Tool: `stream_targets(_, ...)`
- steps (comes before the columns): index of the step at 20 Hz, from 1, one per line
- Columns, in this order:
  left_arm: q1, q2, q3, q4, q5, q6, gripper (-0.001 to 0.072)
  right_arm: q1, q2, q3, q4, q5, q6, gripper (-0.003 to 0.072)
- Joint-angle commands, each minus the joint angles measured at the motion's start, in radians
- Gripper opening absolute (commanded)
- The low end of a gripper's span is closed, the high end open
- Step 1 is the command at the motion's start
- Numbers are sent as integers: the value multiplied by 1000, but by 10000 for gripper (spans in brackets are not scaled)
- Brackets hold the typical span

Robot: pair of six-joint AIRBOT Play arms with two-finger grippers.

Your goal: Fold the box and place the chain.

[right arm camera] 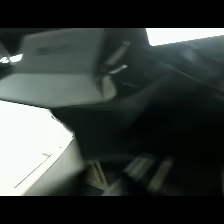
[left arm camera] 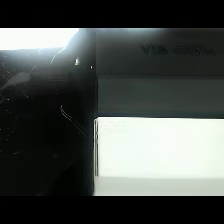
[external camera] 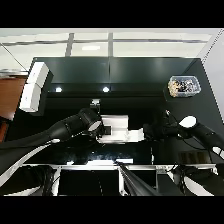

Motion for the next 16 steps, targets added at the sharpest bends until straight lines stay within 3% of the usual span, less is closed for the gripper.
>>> stream_targets(1,0,0,1,0,1,0,33,27,-12,82,33,65,-36,525)
stream_targets(4,0,0,1,0,2,0,33,27,-12,142,33,150,-55,525)
stream_targets(6,0,0,1,0,1,1,33,32,-12,165,31,170,-55,641)
stream_targets(9,0,0,1,0,-2,13,33,78,-12,190,32,167,-36,635)
stream_targets(13,1,0,1,0,-2,13,33,169,-12,224,-18,125,29,483)
stream_targets(16,0,0,1,0,-2,13,33,220,-12,259,-144,106,108,484)
